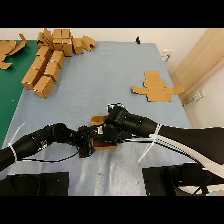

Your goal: Fold the box.

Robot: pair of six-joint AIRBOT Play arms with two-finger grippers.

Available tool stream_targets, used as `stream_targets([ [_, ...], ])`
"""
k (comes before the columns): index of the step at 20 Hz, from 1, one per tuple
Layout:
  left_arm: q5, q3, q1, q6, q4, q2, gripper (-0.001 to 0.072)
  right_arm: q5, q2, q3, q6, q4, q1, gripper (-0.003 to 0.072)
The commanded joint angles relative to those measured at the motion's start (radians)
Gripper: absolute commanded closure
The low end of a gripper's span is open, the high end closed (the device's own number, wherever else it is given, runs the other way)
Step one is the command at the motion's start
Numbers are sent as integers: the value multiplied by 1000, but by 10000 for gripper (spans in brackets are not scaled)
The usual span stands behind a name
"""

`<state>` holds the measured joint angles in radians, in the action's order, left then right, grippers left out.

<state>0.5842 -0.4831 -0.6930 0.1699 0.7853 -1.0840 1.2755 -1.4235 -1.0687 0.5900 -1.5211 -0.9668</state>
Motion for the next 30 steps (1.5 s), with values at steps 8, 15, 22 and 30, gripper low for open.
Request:
stream_targets([
  [8, 0, 0, 1, 0, 0, -1, 179, 24, -6, -4, -6, -1, -1, 683],
  [15, 0, 0, 1, 0, 0, -1, 179, 35, 27, -5, -6, -1, 2, 308],
  [22, 0, 0, 1, 0, 0, -1, 179, 34, 74, -11, -14, -1, 2, 314],
  [30, 0, 0, 1, 0, 0, -1, 179, 35, 74, -29, -14, -10, 2, 403],
])
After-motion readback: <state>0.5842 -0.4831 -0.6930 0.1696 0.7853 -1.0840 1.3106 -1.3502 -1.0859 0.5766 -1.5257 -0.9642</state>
